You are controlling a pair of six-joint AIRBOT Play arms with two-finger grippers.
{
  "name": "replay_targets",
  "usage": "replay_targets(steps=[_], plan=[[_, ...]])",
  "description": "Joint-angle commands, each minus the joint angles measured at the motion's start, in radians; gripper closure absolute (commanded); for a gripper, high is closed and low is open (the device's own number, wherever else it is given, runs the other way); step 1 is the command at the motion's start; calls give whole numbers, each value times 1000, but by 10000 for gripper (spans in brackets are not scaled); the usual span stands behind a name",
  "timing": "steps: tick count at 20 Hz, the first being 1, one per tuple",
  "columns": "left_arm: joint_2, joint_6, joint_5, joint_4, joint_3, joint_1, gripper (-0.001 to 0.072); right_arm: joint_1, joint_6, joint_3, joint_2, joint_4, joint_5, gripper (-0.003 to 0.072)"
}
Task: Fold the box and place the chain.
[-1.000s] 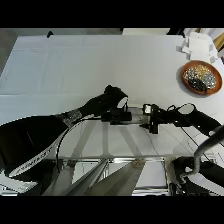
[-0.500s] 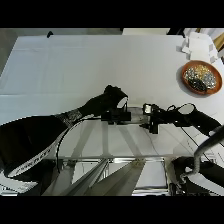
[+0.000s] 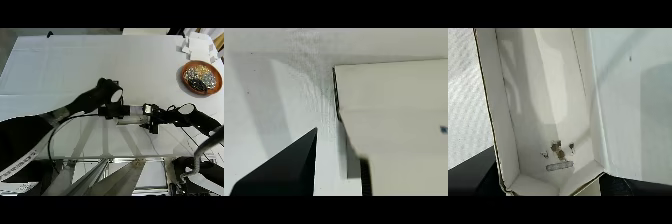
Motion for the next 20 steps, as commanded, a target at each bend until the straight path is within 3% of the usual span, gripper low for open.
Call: replay_targets(steps=[1, 4, 7, 8, 9, 13, 14, 16, 20], plan=[[82, 253, -51, 19, 1, 35, 416, 0, 0, 0, 1, 0, 0, 282], [165, 578, -130, 98, -3, 59, 438, 0, 0, 0, 1, 0, 0, 282], [263, 850, -32, 113, -98, 97, 428, 0, 0, 0, 1, 0, 0, 282], [301, 1011, 11, 85, -167, 113, 336, 0, 0, 0, 1, 0, 0, 282], [336, 1181, 61, 36, -243, 129, 233, 0, 0, 0, 1, 0, 0, 282], [452, 1972, 396, -304, -587, 190, 158, 0, 0, 0, 1, 0, 0, 282], [452, 2158, 470, -434, -645, 204, 31, 0, 0, 0, 1, 0, 0, 282], [416, 2397, 552, -658, -697, 242, 9, 0, 0, 0, 1, 0, 0, 282], [290, 2533, 556, -917, -697, 317, 4, 0, 0, 0, 1, 0, 0, 282]])
